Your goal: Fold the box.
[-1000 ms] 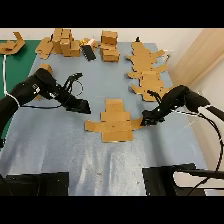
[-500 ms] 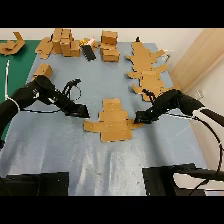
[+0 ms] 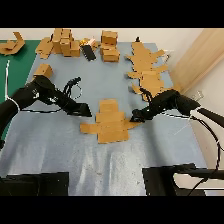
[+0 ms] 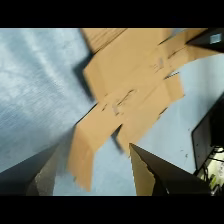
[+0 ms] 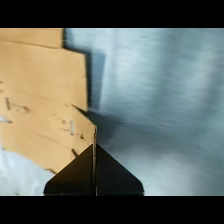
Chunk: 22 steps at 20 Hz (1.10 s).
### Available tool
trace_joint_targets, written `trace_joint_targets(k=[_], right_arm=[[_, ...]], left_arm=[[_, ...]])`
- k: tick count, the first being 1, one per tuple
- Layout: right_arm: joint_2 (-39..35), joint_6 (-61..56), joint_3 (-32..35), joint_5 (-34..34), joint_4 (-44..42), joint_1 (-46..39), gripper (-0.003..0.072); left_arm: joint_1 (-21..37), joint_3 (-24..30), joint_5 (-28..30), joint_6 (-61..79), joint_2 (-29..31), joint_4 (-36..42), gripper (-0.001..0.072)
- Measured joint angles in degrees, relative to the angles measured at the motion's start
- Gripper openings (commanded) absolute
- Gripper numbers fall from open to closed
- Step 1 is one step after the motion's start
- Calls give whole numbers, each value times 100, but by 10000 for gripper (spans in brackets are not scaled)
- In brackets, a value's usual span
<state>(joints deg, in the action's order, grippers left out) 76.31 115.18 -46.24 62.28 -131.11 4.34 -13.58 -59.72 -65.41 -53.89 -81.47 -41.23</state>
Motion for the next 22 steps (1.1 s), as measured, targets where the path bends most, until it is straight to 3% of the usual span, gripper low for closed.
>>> trace_joint_targets(k=[5,12,22], right_arm=[[-295,968,566,105,-925,415,4],[-1405,1934,1779,-772,-1224,651,3],[-1834,2302,2068,-1084,-1300,675,3]], left_arm=[[74,2,-52,496,-20,433,657],[492,24,-66,713,-313,417,657],[343,26,-153,1285,-1193,1180,655]])
